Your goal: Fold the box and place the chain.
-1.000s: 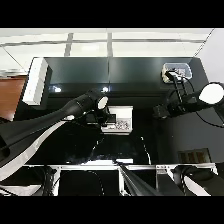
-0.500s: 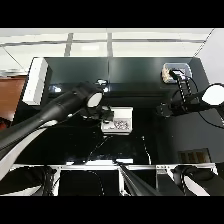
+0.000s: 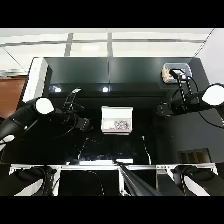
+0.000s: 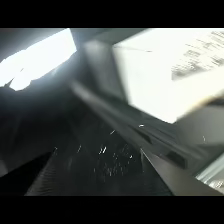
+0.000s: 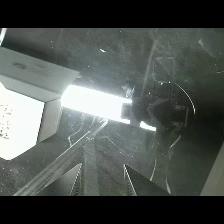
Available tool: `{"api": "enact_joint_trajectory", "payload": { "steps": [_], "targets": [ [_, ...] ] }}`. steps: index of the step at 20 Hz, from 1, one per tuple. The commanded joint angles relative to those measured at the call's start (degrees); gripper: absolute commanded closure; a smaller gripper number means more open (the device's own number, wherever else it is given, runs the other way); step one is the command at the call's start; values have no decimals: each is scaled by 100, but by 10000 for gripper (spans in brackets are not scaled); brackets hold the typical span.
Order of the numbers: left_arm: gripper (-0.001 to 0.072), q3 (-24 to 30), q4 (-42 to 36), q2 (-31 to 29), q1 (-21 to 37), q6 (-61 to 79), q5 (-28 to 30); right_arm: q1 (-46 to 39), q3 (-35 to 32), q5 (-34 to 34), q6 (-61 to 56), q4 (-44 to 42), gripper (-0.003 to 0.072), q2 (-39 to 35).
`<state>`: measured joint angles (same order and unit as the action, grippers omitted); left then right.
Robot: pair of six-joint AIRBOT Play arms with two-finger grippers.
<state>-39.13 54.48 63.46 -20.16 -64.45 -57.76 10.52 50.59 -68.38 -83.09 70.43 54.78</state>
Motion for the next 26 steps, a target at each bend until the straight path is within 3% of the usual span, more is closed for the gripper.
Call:
{"api": "enact_joint_trajectory", "payload": {
  "steps": [1,5,8,14,20,26],
  "targets": [
    [-11,621,-1661,76,258,5274,332,0,-2,9,-2,4,371,-4],
    [-7,599,-1665,358,-109,7333,920,0,-2,11,-109,2,370,-4],
    [-7,470,-1891,815,-55,8325,960,0,-2,66,-155,-7,370,-4],
    [-5,232,-2796,1281,-9,8719,876,0,-2,133,-155,-11,370,-4],
    [-2,216,-2420,1309,-90,8666,798,0,-2,310,-155,-7,370,-2],
    [-1,216,-2568,1314,-240,8502,831,0,-2,334,-155,-7,370,15]
  ]
}}
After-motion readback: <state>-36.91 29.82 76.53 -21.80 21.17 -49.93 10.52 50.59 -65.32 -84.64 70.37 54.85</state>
